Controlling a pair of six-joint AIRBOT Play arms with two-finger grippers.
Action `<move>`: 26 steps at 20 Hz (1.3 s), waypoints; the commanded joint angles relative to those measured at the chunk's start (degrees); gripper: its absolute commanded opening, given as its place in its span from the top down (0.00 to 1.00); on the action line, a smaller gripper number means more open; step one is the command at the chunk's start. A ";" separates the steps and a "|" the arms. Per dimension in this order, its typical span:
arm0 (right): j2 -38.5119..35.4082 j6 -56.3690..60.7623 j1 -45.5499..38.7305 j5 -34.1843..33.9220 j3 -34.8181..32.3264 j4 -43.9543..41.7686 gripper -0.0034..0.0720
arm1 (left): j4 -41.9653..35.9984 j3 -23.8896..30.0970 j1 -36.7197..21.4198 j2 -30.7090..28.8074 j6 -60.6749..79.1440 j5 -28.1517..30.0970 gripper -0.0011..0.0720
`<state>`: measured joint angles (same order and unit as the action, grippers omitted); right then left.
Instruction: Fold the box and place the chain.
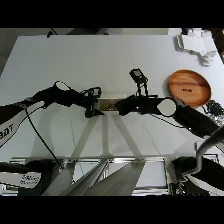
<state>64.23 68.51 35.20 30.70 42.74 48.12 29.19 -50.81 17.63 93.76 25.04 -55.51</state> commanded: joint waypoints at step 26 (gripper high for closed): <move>18.62 -49.11 -7.21 17.84 19.43 1.46 0.49 | 0.00 0.00 -0.02 0.00 0.00 0.00 0.60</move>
<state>84.44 20.23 25.76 54.94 62.46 43.18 29.15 -50.81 17.63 93.76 24.91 -55.51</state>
